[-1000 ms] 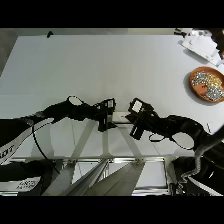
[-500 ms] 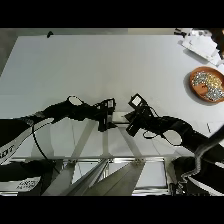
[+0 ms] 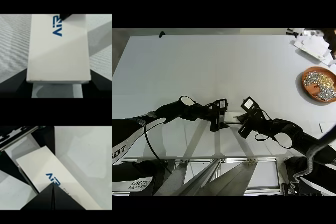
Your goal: Fold the box and place the chain.
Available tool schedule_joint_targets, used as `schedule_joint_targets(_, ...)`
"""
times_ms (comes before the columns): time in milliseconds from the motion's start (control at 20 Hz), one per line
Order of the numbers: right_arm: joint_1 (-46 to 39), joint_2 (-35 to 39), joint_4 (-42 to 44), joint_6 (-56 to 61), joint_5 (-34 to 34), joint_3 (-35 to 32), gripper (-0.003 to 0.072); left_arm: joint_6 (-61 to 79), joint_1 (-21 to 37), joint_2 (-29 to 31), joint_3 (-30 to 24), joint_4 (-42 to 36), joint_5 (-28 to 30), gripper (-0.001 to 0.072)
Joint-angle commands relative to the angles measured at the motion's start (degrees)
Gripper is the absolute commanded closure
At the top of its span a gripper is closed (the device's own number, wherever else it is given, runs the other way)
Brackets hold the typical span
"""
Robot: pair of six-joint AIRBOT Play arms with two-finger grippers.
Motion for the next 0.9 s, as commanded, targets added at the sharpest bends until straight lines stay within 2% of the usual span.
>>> schedule_joint_targets(0,4.90,-0.04,0.11,-0.76,-1.14,-2.25,0.0668,-0.24,0.02,-0.02,0.00,-0.20,0.00,0.0437)
schedule_joint_targets(100,5.51,-0.04,0.35,0.59,-2.93,-4.39,0.0668,-0.24,0.02,-0.02,0.00,-0.20,0.00,0.0437)
schedule_joint_targets(600,5.16,-1.77,0.33,4.63,-2.25,-6.64,0.0668,-0.24,0.02,-0.02,0.00,-0.20,0.00,0.0437)
schedule_joint_targets(850,5.14,2.27,0.26,4.61,-8.22,-6.58,0.0667,-0.26,0.02,-0.02,0.00,-0.20,-0.02,0.0437)
